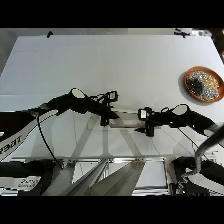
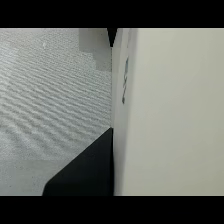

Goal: Fold the box and place the chain.

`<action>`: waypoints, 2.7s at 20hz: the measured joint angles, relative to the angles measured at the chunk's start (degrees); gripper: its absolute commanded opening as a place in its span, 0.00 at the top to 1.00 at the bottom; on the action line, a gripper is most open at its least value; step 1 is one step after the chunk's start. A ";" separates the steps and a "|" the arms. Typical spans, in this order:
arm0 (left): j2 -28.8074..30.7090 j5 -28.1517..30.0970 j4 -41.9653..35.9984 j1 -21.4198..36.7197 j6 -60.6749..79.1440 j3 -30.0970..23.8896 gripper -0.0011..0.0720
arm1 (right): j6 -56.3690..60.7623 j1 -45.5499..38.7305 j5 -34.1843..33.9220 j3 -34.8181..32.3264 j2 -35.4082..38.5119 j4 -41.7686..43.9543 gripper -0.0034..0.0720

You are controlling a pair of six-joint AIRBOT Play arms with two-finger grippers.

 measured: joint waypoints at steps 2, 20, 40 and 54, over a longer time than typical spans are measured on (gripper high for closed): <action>0.00 0.00 0.00 0.00 0.00 0.00 0.97 | 0.02 0.00 -0.04 0.00 0.00 0.00 0.60; 0.00 0.02 -0.02 0.00 -0.02 0.00 0.97 | 4.07 0.00 -0.28 0.00 -0.02 -0.07 0.30; 0.00 0.00 0.00 0.04 0.02 0.00 0.97 | 0.68 -5.84 9.16 1.31 0.09 2.80 0.00; 0.00 0.00 0.00 0.04 0.00 0.00 0.97 | 0.28 -5.79 11.72 4.42 -1.64 0.24 0.10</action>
